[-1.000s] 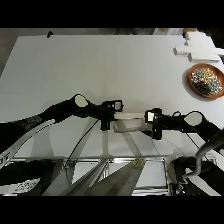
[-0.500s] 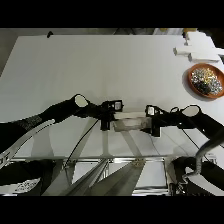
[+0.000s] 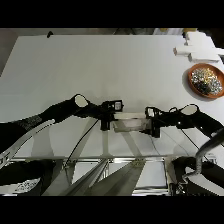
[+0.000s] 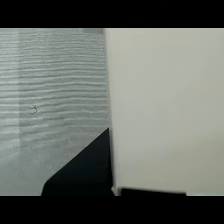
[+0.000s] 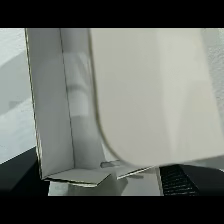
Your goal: Fold the box and place the chain.
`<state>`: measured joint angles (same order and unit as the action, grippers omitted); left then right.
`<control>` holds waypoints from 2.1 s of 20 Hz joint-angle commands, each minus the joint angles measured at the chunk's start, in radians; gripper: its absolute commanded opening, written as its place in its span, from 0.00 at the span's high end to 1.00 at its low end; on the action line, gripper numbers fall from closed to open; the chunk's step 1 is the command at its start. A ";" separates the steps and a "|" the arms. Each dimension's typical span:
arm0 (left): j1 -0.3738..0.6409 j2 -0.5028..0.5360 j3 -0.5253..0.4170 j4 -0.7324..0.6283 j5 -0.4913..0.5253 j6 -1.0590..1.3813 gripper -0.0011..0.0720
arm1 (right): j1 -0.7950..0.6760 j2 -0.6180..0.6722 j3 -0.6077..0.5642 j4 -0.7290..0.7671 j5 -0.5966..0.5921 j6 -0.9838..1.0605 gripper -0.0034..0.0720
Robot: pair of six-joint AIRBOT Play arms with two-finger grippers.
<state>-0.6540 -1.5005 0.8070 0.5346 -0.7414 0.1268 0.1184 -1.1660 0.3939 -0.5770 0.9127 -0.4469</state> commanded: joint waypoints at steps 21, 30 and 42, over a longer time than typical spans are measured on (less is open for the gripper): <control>0.000 0.000 0.000 0.000 0.001 0.000 0.97 | 0.012 -0.030 0.000 -0.007 0.000 0.012 0.13; 0.000 0.000 0.000 0.000 0.000 0.000 0.97 | 0.013 -0.030 0.000 -0.010 -0.023 0.005 0.10; 0.000 0.000 0.000 0.000 0.000 0.000 0.97 | 0.060 -0.029 -0.006 -0.005 -0.066 -0.037 0.08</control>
<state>-0.6540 -1.5005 0.8066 0.5343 -0.7410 0.1265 0.1696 -1.1957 0.3885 -0.5907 0.8490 -0.4725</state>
